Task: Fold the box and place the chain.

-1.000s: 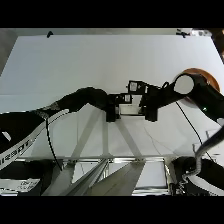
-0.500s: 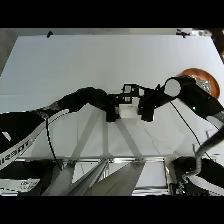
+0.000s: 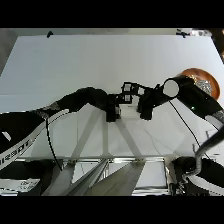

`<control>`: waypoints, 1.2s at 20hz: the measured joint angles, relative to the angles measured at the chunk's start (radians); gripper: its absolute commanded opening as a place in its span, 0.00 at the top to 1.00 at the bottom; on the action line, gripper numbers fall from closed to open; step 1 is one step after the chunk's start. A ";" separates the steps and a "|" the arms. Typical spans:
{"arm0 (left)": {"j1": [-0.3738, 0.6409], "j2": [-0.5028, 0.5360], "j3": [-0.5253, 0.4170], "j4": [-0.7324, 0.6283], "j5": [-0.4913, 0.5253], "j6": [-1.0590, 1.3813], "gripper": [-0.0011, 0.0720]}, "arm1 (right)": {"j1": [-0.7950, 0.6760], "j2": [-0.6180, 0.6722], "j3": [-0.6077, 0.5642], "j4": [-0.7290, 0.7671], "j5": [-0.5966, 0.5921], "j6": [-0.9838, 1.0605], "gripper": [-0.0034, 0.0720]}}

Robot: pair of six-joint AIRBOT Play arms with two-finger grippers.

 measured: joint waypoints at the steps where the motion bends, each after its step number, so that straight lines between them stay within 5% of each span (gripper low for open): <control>1: 0.000 0.000 0.000 0.000 -0.001 0.000 0.44 | 0.000 0.000 0.000 -0.002 -0.004 0.003 0.67; 24: 0.001 0.000 0.000 0.003 0.000 0.002 0.44 | 0.024 0.003 -0.074 -0.006 -0.106 0.051 0.72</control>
